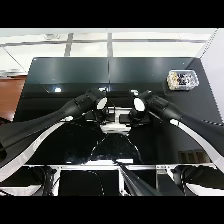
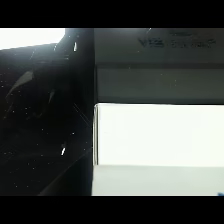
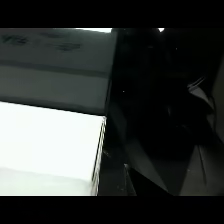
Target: Fold the box and place the chain.
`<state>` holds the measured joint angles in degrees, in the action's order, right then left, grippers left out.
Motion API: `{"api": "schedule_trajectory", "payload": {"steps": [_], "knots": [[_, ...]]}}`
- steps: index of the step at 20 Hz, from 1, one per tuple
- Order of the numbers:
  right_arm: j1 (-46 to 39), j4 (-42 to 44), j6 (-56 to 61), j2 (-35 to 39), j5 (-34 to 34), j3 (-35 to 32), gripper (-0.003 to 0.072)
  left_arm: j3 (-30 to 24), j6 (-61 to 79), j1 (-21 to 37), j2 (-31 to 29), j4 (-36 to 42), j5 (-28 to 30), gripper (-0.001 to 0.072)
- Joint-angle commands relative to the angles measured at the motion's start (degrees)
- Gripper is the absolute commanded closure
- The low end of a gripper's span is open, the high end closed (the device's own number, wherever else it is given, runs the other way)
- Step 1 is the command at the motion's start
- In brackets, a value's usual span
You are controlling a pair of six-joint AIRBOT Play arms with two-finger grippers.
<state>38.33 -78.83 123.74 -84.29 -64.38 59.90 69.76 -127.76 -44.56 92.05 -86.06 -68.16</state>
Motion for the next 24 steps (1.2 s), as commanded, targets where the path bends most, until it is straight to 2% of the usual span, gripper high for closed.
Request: {"api": "schedule_trajectory", "payload": {"steps": [1, 2, 8, 9, 10, 13, 14, 18, 19, 20, 21, 24], "knots": [[1.99, -2.64, 4.44, -1.92, 0.07, 0.15, 0.0456, -0.02, 0.02, 0.0, 0.04, -0.02, 0.0, 0.0683], [2.1, -2.73, 4.28, -2.08, 0.17, 0.15, 0.0669, -0.02, 0.02, 0.0, 0.04, -0.02, -0.02, 0.0683], [2.19, -2.67, 4.42, -2.03, 0.96, 0.98, 0.0665, -0.02, 0.02, 0.0, 0.04, -0.02, -0.02, 0.0683], [2.19, -2.6, 4.42, -2.03, 0.98, 0.98, 0.0638, -0.02, 0.02, 0.0, 0.04, -0.02, 0.0, 0.0683], [2.19, -2.45, 4.42, -2.03, 1.03, 0.98, 0.0535, -0.02, 0.02, 0.0, 0.04, -0.02, 0.0, 0.0683], [2.19, -2.27, 4.42, -2.03, 1.42, 0.98, 0.0543, -0.02, 0.02, 0.0, 0.04, -0.02, 0.0, 0.0683], [2.19, -2.32, 4.39, -2.03, 1.42, 0.98, 0.0672, -0.02, 0.02, 0.0, 0.04, -0.02, 0.0, 0.0683], [2.19, -2.95, 4.37, -1.84, 1.4, 0.98, 0.0665, -0.02, 0.02, 0.0, 0.04, -0.02, 0.04, 0.0683], [2.19, -2.95, 4.33, -1.6, 1.42, 1.05, 0.0634, -0.02, 0.02, 0.0, 0.04, -0.02, 0.04, 0.0683], [2.19, -2.95, 3.76, -1.22, 1.42, 1.31, 0.0429, -0.02, 0.02, 0.0, 0.04, -0.02, 0.04, 0.0683], [2.19, -2.95, 2.23, -0.57, 1.31, 1.66, 0.0315, -0.02, 0.02, 0.0, 0.04, -0.02, 0.02, 0.0683], [2.19, -2.89, -2.23, 3.56, -1.86, 3.06, 0.0311, -0.02, 0.02, 0.0, 0.04, -0.02, 0.02, 0.0683]]}}
